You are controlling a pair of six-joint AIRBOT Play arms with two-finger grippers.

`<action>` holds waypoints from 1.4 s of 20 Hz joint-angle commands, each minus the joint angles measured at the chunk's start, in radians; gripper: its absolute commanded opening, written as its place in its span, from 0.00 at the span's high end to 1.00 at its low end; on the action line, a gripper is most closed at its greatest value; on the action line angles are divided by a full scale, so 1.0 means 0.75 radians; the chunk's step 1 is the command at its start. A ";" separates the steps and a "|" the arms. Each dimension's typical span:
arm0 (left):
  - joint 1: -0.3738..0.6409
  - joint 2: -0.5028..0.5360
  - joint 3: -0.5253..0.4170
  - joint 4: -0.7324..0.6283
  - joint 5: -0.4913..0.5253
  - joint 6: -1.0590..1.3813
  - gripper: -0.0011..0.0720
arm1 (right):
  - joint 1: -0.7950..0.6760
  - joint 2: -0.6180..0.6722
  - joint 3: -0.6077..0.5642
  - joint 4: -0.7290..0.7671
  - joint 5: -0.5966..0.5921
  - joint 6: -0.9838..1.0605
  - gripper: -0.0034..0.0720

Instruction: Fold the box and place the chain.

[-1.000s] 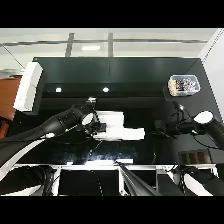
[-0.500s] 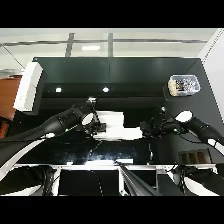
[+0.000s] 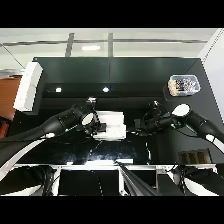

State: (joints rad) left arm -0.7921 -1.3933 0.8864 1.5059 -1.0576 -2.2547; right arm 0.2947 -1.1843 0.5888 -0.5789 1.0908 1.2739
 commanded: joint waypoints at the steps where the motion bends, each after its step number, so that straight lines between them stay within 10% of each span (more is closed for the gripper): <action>1: -0.001 -0.001 -0.001 0.000 -0.003 0.001 0.94 | 0.065 -0.001 0.072 0.004 0.031 0.015 0.14; 4: -0.001 -0.001 -0.001 0.001 -0.003 0.001 0.94 | 0.149 -0.001 0.119 -0.034 -0.017 0.128 0.39; 24: -0.001 -0.001 -0.001 0.000 -0.003 0.001 0.94 | 0.321 -0.001 0.195 -0.333 -0.144 0.409 0.39; 28: -0.001 -0.001 -0.001 0.000 -0.003 0.001 0.94 | 0.384 -0.002 0.195 -0.373 -0.212 0.462 0.15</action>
State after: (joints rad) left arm -0.7921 -1.3933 0.8864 1.5055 -1.0595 -2.2543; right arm 0.5556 -1.1847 0.7341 -0.8326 0.9741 1.5890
